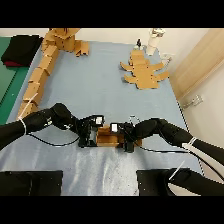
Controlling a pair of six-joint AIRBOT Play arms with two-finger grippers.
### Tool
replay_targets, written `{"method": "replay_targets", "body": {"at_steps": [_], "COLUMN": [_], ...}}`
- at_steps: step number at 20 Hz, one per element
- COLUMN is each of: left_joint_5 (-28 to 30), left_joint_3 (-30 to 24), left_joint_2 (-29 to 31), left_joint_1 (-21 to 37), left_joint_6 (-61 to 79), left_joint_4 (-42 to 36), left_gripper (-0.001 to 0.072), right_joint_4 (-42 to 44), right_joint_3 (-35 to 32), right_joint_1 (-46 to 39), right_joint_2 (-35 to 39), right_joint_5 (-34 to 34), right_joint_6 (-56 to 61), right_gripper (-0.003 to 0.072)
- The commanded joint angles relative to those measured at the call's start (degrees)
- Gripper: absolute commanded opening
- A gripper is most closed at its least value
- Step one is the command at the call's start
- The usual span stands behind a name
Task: Fold the box.
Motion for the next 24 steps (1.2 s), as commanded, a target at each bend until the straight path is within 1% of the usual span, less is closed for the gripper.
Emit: {"method": "replay_targets", "body": {"at_steps": [1,16,17,19,20,24], "left_joint_5": [2.93,3.06,3.08,1.79,1.03,0.92], "left_joint_3": [-0.02,-0.04,-0.04,-0.04,-0.09,-0.37], "left_joint_2": [-0.11,-1.70,-1.73,-1.73,-1.73,-1.70], "left_joint_1": [-1.97,-1.97,-1.97,-1.95,-1.90,-1.90], "left_joint_6": [-0.24,-0.20,-0.20,-0.22,-0.22,-0.22], "left_joint_4": [0.04,0.02,0.02,0.11,0.13,0.15], "left_gripper": [0.0696,0.0694,0.0685,0.0367,0.0341,0.0342], "right_joint_4": [0.02,0.00,0.00,0.00,0.00,0.00], "right_joint_3": [-0.02,-0.02,-0.02,-0.02,-0.02,-0.02], "right_joint_1": [-0.02,-0.02,-0.02,-0.02,-0.02,-0.02], "right_joint_2": [0.02,0.02,0.02,0.02,0.02,0.02], "right_joint_5": [0.02,0.02,0.02,0.02,0.02,0.02], "right_joint_6": [0.00,0.00,0.00,0.00,0.00,0.00], "right_gripper": [0.0504,0.0503,0.0503,0.0504,0.0503,0.0504]}}
